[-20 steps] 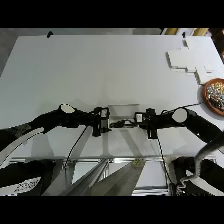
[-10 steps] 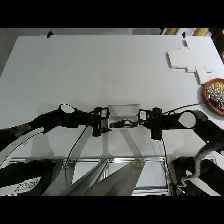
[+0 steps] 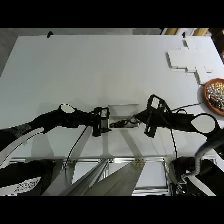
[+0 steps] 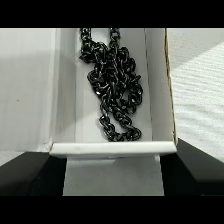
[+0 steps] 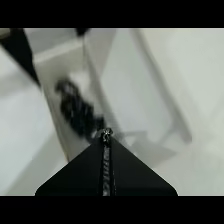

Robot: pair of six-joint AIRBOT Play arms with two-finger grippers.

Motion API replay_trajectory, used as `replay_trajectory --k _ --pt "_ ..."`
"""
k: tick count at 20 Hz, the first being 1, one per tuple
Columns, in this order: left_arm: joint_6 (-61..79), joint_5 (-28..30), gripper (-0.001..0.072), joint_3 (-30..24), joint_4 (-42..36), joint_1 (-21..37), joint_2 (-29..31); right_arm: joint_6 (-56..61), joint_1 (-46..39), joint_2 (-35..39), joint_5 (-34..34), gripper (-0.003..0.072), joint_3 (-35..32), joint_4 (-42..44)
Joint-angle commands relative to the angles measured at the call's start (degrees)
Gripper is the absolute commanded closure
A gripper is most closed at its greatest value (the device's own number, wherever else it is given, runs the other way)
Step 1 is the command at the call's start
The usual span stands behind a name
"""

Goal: Fold the box and place the chain.

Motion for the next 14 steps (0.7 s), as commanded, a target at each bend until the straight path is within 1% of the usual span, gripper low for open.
replay_trajectory --k 1,2,6,8,10,12,14 --pt "0.02 0.00 0.0640 0.00 0.00 0.02 0.02 -6.78 0.07 -0.72 -3.72 0.0669 0.02 18.23" --pt "0.02 0.02 0.0640 0.00 0.00 0.02 0.02 -7.56 0.07 -1.44 -3.28 0.0669 0.02 19.67" --pt "0.02 0.02 0.0640 0.00 0.02 0.02 0.02 -7.61 0.11 -5.70 -1.79 0.0669 0.02 19.58" --pt "0.02 0.00 0.0640 0.00 0.00 0.02 0.02 -9.31 2.32 -8.17 -1.70 0.0669 0.02 18.12" --pt "0.02 0.00 0.0640 0.00 0.02 0.02 0.02 -12.63 5.97 -10.64 -3.30 0.0669 0.02 16.87" --pt "0.04 0.00 0.0640 0.00 0.00 0.02 0.02 -12.63 8.59 -12.04 -6.43 0.0669 0.02 16.92" --pt "0.02 0.00 0.0640 0.00 0.00 0.02 0.02 -12.66 9.68 -12.68 -7.06 0.0668 0.02 16.87"
